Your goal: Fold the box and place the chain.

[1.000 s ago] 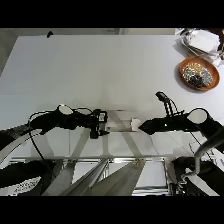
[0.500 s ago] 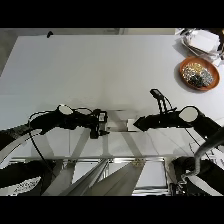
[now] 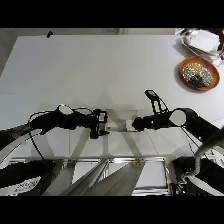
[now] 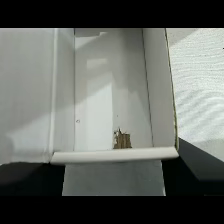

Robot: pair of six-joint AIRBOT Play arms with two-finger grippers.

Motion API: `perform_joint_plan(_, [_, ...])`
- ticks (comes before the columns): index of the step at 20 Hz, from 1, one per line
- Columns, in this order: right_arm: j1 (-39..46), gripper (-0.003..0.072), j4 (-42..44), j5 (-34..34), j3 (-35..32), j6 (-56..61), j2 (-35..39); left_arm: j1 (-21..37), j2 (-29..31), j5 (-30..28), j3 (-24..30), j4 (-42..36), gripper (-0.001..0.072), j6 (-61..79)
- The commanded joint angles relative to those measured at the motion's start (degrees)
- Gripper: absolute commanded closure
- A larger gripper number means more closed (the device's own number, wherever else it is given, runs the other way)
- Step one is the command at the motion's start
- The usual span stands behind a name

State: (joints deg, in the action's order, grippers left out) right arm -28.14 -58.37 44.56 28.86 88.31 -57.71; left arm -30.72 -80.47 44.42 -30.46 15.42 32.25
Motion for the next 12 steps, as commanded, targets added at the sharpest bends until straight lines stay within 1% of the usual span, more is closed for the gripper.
perform_joint_plan(1, [-4.37,0.0313,-11.76,-0.63,2.54,13.94,-0.39,-0.02,0.00,-0.02,0.00,0.02,0.0451,0.07])
perform_joint_plan(2, [-5.73,0.0313,-13.46,-0.31,3.76,16.39,-1.20,-0.02,0.00,-0.02,0.00,0.00,0.0451,0.07])
perform_joint_plan(6, [-10.47,0.0314,-15.47,1.68,8.33,25.83,-7.41,-0.04,0.00,-0.02,0.00,0.00,0.0451,0.07])
perform_joint_plan(10, [-13.68,0.0313,-22.27,9.42,10.67,38.64,-11.23,-0.04,0.00,0.00,0.00,0.00,0.0451,0.07])
perform_joint_plan(12, [-15.10,0.0313,-25.70,10.32,10.71,45.86,-11.30,-0.04,0.00,0.00,0.00,0.00,0.0451,0.07])
